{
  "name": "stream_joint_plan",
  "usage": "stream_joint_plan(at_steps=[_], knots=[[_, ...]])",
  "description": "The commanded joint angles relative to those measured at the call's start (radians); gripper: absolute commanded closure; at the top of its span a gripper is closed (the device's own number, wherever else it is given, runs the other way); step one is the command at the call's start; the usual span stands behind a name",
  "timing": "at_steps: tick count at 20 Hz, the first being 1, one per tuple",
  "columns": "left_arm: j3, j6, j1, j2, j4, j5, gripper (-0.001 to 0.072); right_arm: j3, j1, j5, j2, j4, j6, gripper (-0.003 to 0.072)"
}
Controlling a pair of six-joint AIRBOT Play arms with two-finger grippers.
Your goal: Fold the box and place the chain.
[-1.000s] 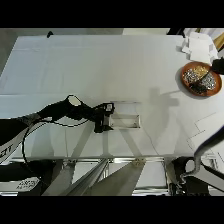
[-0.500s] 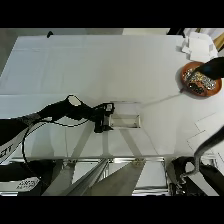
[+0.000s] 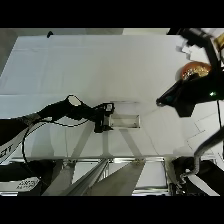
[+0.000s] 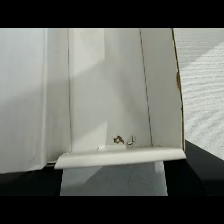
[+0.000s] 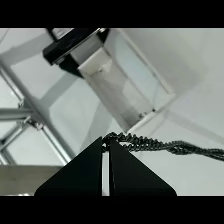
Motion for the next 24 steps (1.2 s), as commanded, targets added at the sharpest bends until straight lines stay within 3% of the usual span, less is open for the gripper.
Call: stream_joint_plan(at_steps=[1,14,24], knots=[[0.000,0.000,0.001,0.000,0.000,0.000,0.0394,-0.016,0.132,-0.027,0.001,-0.071,0.056,0.0674],[0.000,0.000,0.001,0.000,0.000,0.000,0.0394,-0.425,0.281,-0.587,-0.027,-0.076,0.095,0.0673],[0.000,0.000,0.001,0.000,0.000,0.000,0.0394,-0.463,0.370,-0.659,-0.280,-0.072,0.094,0.0672]])
